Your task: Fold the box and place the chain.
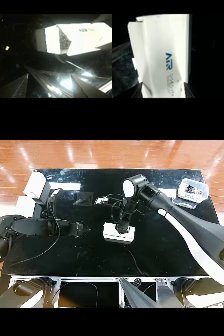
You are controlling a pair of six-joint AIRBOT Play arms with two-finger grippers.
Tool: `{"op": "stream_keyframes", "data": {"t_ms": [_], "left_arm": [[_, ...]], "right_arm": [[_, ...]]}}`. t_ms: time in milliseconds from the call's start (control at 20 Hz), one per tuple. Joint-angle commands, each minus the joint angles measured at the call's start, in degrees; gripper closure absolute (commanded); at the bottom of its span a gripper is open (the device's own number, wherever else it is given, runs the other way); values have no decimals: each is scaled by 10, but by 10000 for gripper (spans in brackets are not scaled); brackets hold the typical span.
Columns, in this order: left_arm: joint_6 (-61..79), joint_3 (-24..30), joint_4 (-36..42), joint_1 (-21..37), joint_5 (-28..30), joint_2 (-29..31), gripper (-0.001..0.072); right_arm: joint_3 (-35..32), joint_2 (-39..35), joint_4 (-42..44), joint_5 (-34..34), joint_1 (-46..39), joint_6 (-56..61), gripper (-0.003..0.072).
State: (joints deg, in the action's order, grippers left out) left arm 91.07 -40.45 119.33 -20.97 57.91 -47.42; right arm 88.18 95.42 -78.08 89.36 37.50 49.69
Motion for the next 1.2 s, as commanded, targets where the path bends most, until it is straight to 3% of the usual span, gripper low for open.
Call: {"op": "stream_keyframes", "data": {"t_ms": [0, 100, 150, 200, 1150], "left_arm": [[0, 0, 1, 0, 0, 0, 75], [0, 0, 1, 0, 0, 0, 75], [0, 0, 1, 0, 0, 0, 75], [0, 0, 1, 0, 0, 0, 75], [0, 0, 1, 0, 1, 0, 75]], "right_arm": [[0, 0, -37, -5, -1, 11, 61], [0, 0, -36, -9, -1, 12, 96], [0, 0, -36, -8, -1, 12, 263], [0, 0, -32, -6, -1, 11, 307], [0, 0, 1, 5, 0, 24, 306]]}}
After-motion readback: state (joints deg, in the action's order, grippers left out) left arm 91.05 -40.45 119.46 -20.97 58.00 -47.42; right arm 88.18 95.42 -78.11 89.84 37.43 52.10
